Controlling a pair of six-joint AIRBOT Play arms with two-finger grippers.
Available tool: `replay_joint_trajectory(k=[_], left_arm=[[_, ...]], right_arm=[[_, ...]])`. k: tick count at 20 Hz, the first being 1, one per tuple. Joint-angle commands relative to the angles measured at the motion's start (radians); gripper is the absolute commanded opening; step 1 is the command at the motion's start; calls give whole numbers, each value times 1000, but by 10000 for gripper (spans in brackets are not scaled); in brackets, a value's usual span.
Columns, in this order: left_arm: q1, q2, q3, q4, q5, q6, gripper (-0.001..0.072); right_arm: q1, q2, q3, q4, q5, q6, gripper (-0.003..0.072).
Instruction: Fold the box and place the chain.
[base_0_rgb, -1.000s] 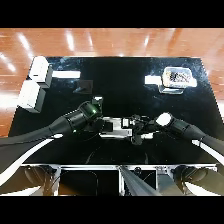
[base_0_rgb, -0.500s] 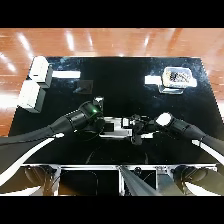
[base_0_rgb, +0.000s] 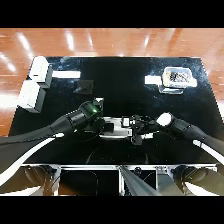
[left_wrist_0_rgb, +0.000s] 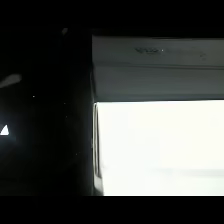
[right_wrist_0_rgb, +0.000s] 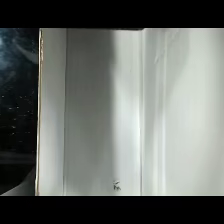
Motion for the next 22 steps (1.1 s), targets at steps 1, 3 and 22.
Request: replay_joint_trajectory(k=[1, 3, 22], left_arm=[[15, 8, 0, 10, 22, 6, 23], [35, 19, 0, 10, 22, 6, 23], [125, 54, -40, 32, 50, 198, 23]], right_arm=[[0, 32, 0, -69, 29, 95, 633], [0, 51, 0, -103, 74, 156, 633], [-13, 130, 0, -124, 81, 219, 633]])
